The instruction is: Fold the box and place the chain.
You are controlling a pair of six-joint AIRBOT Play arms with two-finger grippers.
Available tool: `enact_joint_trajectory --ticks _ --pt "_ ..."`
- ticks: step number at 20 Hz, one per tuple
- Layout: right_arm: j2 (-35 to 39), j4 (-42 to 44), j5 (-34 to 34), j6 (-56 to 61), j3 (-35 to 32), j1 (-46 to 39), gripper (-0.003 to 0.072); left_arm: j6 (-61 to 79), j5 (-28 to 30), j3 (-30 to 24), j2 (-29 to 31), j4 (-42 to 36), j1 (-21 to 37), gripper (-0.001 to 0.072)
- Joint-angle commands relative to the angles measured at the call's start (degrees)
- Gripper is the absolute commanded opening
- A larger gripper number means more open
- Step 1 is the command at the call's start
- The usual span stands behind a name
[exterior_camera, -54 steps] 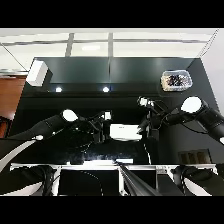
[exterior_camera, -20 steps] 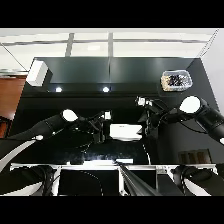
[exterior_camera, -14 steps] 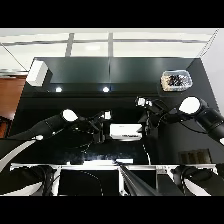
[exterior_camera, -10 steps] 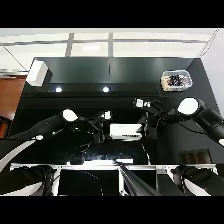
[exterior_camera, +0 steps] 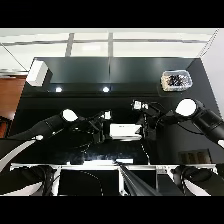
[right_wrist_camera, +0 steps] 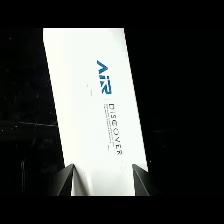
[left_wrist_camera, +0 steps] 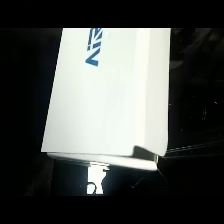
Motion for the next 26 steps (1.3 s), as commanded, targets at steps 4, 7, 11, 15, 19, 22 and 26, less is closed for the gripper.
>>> enact_joint_trajectory --ticks 4,7,11,15,19,22,26 --pt "-0.04 -0.15 -0.94 0.07 -0.31 0.11 0.0418 -0.04 -0.02 0.02 -0.04 0.00 0.02 0.0328" --pt "-0.04 -0.20 -1.95 0.07 -0.31 0.96 0.0418 -0.02 0.00 0.02 -0.04 0.00 0.02 0.0328" --pt "-0.04 -1.29 -3.23 0.48 -0.33 1.88 0.0417 -0.04 -0.02 0.02 -0.04 0.00 0.02 0.0328" --pt "-0.04 -1.42 -3.06 0.61 -0.39 1.90 0.0295 -0.04 -0.02 0.02 -0.04 0.00 0.02 0.0328" --pt "-0.04 -1.44 -2.14 0.61 -1.11 2.16 0.0296 -0.04 0.00 0.02 -0.04 0.00 0.02 0.0328" --pt "-0.04 -1.40 -2.08 0.61 -1.46 2.16 0.0298 -0.04 0.00 0.02 -0.04 0.00 0.02 0.0328" --pt "-0.04 -1.40 -2.01 0.63 -1.46 2.16 0.0361 -0.04 0.00 0.02 -0.04 0.00 0.02 0.0328"
